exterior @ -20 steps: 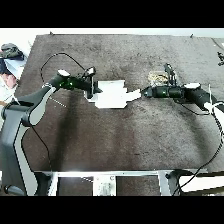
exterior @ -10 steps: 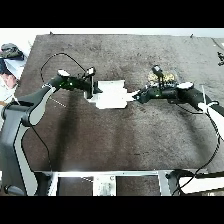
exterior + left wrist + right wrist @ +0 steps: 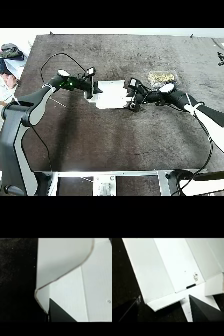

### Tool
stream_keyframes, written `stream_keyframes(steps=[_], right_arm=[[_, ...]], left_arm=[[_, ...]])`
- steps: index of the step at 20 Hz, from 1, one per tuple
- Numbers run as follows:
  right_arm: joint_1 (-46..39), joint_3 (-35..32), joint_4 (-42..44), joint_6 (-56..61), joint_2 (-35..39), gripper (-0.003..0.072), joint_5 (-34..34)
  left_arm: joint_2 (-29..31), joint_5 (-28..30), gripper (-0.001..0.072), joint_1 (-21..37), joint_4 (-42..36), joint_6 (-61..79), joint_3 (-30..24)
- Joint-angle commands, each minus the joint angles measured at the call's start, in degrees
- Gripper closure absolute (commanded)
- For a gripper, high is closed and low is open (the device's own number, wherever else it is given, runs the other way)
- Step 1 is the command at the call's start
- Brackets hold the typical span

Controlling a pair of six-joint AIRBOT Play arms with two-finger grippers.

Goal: Fold the box and place the chain.

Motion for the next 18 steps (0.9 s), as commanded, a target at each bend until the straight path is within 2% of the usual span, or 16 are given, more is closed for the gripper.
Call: stream_keyframes(steps=[1,10,18], right_arm=[[2.2,0.0,-4.0,-5.7,-1.6,-0.0029,-2.1],[3.5,0.7,-3.0,-6.6,-1.8,-0.0027,-9.6],[1.7,3.3,-0.3,-6.5,0.0,-0.0027,-9.1]], left_arm=[[0.0,0.0,0.0696,0.0,0.0,0.0,0.0],[0.0,0.0,0.0697,0.0,0.0,0.0,0.0],[0.0,0.0,0.0697,0.0,0.0,0.0,0.0]])
